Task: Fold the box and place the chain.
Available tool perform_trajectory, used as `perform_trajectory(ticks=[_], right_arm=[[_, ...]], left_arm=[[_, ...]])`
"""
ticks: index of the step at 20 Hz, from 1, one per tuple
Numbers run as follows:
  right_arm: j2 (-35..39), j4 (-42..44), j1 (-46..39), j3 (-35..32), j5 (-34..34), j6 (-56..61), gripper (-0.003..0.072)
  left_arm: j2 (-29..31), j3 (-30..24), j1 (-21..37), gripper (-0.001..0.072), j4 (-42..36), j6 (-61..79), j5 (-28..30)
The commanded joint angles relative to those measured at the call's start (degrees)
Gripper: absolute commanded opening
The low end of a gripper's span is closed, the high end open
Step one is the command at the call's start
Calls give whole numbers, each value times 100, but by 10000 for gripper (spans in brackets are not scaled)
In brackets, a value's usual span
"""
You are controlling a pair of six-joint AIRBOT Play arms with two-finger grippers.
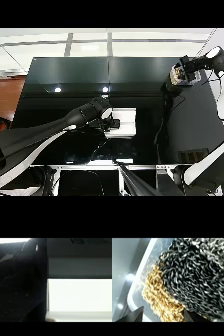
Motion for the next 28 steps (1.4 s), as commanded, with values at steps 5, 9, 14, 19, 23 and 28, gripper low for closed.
perform_trajectory(ticks=[5, 9, 14, 19, 23, 28], right_arm=[[4, 170, 4, 0, 46, -992, 19], [595, 179, -74, 2, 48, -1939, 18], [1923, 186, -170, 2, 254, -3263, 18], [3392, 245, -170, 2, 214, -3891, 18], [4271, 835, -170, 2, 382, -4223, 18], [5047, 2100, -157, 2, 846, -4634, 18]], left_arm=[[0, 2, -4, 33, 0, 0, 2], [0, 2, -2, 33, 0, 2, 2], [0, 2, -2, 33, 7, 0, 26], [0, 2, -4, 33, 2, 2, 22], [0, 2, -4, 33, 2, 0, 20], [0, 2, -4, 33, 2, 2, 17]])
